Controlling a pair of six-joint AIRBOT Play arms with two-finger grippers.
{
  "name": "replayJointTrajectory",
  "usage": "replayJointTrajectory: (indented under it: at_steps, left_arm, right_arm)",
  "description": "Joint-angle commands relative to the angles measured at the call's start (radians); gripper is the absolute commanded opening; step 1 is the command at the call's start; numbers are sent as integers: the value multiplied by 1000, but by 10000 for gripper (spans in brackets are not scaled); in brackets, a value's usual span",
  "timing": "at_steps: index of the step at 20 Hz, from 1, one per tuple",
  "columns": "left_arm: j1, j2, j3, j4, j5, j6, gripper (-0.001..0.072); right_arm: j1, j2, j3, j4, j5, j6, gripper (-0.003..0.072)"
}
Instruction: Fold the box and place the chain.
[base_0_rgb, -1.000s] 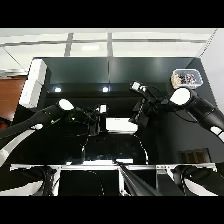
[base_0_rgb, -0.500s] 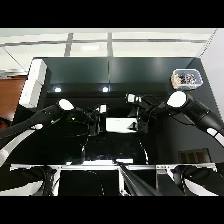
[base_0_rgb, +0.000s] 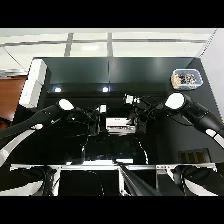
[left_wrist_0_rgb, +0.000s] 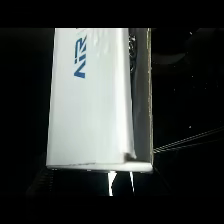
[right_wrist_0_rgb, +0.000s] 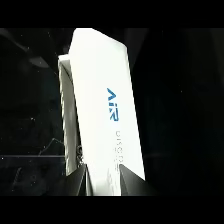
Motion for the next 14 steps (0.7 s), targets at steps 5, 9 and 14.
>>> replayJointTrajectory:
  at_steps: [5,9,14]
  left_arm:
    - [0,-1,1,0,-2,2,361]
    - [0,-1,1,0,-2,2,361]
    - [0,-1,1,0,-2,2,361]
  right_arm:
    - [1,-5,-1,-28,24,29,231]
    - [1,-8,-1,-28,29,29,283]
    - [1,-8,-8,-28,31,29,382]
